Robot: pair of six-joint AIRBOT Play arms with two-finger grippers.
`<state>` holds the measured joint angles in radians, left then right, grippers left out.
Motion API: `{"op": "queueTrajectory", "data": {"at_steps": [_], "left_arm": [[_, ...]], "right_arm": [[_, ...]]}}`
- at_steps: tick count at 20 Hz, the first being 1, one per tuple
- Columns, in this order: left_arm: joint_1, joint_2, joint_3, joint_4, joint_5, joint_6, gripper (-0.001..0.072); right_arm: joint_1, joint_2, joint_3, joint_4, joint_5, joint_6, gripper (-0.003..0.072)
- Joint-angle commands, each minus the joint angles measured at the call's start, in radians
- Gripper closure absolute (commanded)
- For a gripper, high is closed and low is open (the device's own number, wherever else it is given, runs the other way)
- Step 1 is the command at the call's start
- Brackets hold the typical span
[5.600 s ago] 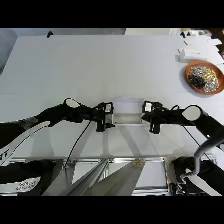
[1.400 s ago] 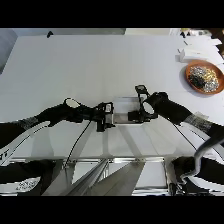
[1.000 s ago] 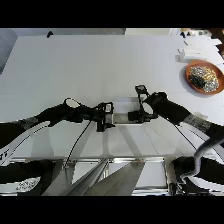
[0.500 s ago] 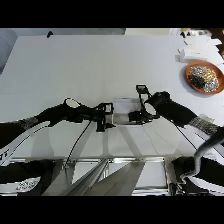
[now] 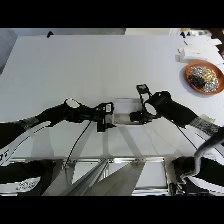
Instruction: Fold the box and place the chain.
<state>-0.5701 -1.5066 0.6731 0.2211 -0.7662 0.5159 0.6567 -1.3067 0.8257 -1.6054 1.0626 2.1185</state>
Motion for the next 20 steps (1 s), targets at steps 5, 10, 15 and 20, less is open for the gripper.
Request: {"op": "queueTrajectory", "data": {"at_steps": [5,10,15,20], "left_arm": [[0.001,0.001,0.000,0.003,-0.001,0.000,0.0456],[0.001,0.001,0.000,0.003,-0.002,0.000,0.0456],[0.001,0.001,0.000,0.003,-0.002,0.000,0.0456],[0.001,0.001,0.000,0.003,-0.001,0.000,0.0456]], "right_arm": [[0.000,-0.037,-0.001,0.002,0.000,0.002,0.0553],[0.000,-0.068,-0.001,0.024,0.000,0.002,0.0554],[0.000,-0.068,-0.001,0.023,0.012,-0.005,0.0664],[0.000,0.003,-0.001,0.023,0.027,-0.092,0.0210]]}}
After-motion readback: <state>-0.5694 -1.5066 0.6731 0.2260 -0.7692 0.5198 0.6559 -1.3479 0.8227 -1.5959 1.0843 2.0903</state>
